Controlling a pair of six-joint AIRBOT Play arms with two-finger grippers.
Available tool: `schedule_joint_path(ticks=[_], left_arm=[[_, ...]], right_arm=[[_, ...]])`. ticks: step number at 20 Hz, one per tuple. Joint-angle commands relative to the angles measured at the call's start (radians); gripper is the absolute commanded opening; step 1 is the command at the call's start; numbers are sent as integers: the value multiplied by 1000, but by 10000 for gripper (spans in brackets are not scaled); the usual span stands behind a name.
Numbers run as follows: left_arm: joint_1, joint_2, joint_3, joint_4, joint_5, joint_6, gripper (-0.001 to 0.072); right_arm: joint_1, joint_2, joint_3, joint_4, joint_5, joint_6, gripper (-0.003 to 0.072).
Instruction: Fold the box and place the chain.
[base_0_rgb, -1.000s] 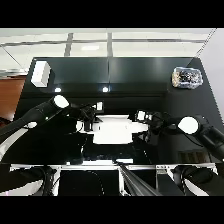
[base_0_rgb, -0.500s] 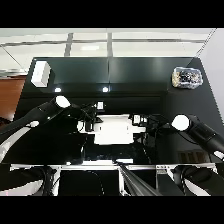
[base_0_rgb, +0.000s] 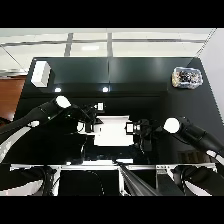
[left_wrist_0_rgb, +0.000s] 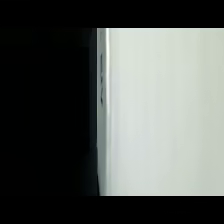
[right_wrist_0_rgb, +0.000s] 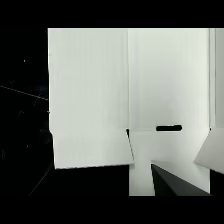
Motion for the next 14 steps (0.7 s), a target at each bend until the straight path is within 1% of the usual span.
schedule_joint_path(ticks=[1,5,8,14], left_arm=[[0,0,0,0,-3,0,29],[0,0,0,0,-3,0,29],[0,0,0,0,-3,0,28],[0,0,0,0,-3,0,29]], right_arm=[[45,-8,-1,22,-71,-11,692],[77,-28,-1,30,-83,-11,692],[77,-32,-1,103,-96,-13,693],[77,-29,0,122,-151,-13,693]])
